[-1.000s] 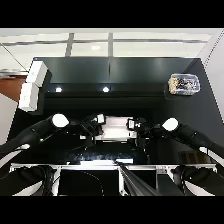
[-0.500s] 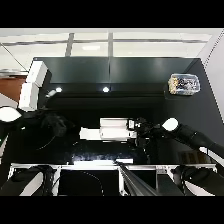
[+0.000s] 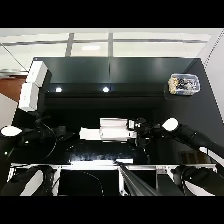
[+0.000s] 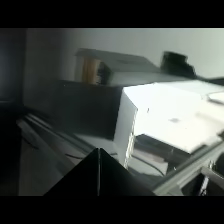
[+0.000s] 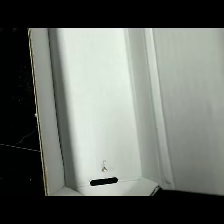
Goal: Fold the box and place the chain.
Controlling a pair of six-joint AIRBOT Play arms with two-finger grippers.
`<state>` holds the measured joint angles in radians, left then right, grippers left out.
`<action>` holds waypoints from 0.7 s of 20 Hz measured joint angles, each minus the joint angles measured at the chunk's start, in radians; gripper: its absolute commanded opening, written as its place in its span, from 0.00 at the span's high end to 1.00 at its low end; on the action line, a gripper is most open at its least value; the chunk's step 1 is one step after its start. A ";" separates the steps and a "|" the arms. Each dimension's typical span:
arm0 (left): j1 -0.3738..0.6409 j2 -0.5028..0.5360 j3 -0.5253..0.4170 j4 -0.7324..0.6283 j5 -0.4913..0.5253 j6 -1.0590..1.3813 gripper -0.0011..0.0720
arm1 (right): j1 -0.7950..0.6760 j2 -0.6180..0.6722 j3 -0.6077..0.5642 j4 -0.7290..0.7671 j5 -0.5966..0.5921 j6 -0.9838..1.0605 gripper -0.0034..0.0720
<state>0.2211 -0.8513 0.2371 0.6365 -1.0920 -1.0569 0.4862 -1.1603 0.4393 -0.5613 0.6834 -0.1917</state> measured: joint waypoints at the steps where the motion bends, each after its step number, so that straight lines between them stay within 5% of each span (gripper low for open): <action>1: -0.031 -0.013 -0.006 -0.009 0.034 -0.016 0.94 | 0.000 0.000 0.000 0.000 0.000 0.000 0.27; 9: -0.256 -0.245 0.052 -0.066 0.145 -0.029 0.93 | 0.000 0.000 0.000 0.000 0.000 0.000 0.27; 11: -0.295 -0.293 0.088 -0.076 0.140 -0.015 0.80 | 0.000 0.000 0.000 0.000 0.000 0.000 0.27; 12: -0.311 -0.311 0.105 -0.076 0.137 -0.009 0.64 | 0.000 0.000 0.000 0.000 0.000 0.000 0.27; 14: -0.331 -0.334 0.140 -0.085 0.119 -0.002 0.08 | 0.000 0.000 0.000 0.000 0.000 0.000 0.27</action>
<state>-0.1101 -1.1854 0.3771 0.5514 -0.9726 -1.0592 0.4862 -1.1603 0.4393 -0.5617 0.6834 -0.1921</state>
